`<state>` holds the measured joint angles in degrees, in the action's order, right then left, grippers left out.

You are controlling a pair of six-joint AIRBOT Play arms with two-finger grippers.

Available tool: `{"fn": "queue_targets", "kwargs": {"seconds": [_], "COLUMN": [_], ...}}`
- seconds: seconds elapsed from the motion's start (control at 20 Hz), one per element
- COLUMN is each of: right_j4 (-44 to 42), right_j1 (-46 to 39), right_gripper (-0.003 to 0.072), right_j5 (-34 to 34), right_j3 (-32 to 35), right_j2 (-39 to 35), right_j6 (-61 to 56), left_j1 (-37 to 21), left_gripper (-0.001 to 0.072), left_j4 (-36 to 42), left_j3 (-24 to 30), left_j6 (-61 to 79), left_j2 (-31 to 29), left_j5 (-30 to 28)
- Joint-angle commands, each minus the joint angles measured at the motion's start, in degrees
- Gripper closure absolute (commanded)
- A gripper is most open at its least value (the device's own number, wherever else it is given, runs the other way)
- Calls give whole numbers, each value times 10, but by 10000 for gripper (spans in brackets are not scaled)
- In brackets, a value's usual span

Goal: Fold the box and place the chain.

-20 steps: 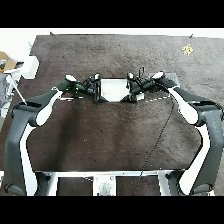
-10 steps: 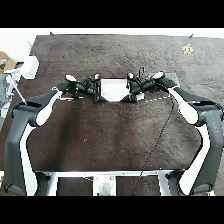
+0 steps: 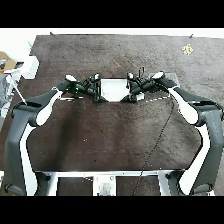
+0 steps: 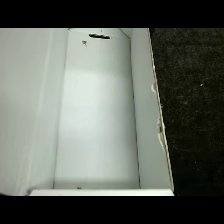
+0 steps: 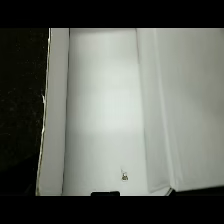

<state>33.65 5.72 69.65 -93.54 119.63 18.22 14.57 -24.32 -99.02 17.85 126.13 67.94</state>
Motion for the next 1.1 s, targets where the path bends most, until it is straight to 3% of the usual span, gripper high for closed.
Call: {"fn": "queue_targets", "kwargs": {"seconds": [0.0,0.05,0.1,0.35,0.6,0.8,1.05], "right_j4": [0,0,-7,3,94,162,155], "right_j1": [0,0,0,0,-4,-6,-6], "right_gripper": [301,288,1,2,2,3,15], "right_j5": [3,5,2,15,7,7,19], "right_j3": [0,0,-1,-1,-2,-2,-1], "right_j2": [0,0,-1,-16,-41,-89,-165], "right_j6": [0,0,-1,-16,-68,-141,-253], "left_j1": [0,0,0,0,0,0,0], "left_gripper": [246,246,246,246,246,246,246], "left_j4": [0,0,0,0,0,0,0], "left_j3": [0,0,0,0,0,0,0], "left_j6": [0,0,0,0,0,0,0], "left_j2": [0,0,0,0,0,0,0], "left_j5": [0,0,0,0,0,0,0]}}
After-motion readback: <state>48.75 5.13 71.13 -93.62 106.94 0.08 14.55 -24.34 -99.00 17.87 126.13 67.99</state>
